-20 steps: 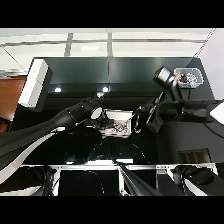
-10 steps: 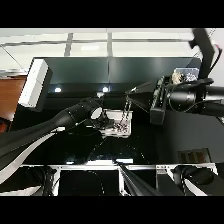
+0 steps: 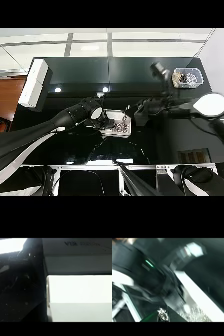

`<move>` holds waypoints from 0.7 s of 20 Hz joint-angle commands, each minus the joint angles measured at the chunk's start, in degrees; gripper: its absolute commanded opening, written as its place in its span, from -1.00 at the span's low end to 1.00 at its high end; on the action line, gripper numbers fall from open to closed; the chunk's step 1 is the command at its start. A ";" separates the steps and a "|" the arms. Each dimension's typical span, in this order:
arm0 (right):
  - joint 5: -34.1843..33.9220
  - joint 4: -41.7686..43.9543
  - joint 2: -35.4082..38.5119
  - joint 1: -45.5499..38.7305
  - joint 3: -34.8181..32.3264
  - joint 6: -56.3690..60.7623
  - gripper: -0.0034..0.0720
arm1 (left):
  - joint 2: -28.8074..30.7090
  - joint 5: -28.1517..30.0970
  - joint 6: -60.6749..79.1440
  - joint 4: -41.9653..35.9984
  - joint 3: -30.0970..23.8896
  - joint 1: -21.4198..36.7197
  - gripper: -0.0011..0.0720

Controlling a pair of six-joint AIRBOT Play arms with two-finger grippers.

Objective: Fold the box and place the chain.

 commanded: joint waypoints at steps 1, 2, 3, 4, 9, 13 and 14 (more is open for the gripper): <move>-1.77 -0.81 -4.11 -0.02 -5.49 0.98 -0.19 | -0.02 0.00 0.02 0.00 0.02 0.04 -0.89; -1.92 -1.68 -4.39 -0.09 -5.44 0.96 -0.02 | -0.02 -0.02 0.02 0.00 0.02 0.04 -0.89; -1.97 -2.80 -4.15 -0.83 -5.31 0.94 -0.02 | -0.02 -0.02 0.02 0.00 0.02 0.04 -0.89; -0.63 -4.46 -3.65 -2.60 -4.90 0.94 -0.03 | -0.02 -0.02 0.02 0.00 0.02 0.04 -0.89; 5.77 -15.26 -0.94 -15.82 -4.20 0.94 -0.03 | -0.04 -0.02 0.02 -1.33 0.02 0.04 -0.89; 5.81 -15.30 -0.94 -18.82 -4.37 0.94 -0.03 | -0.07 0.07 0.35 -1.33 0.02 0.04 -0.89; 5.84 -15.04 -0.94 -18.82 -4.37 0.94 -0.03 | -0.04 -0.09 0.20 -1.33 0.24 0.04 -0.89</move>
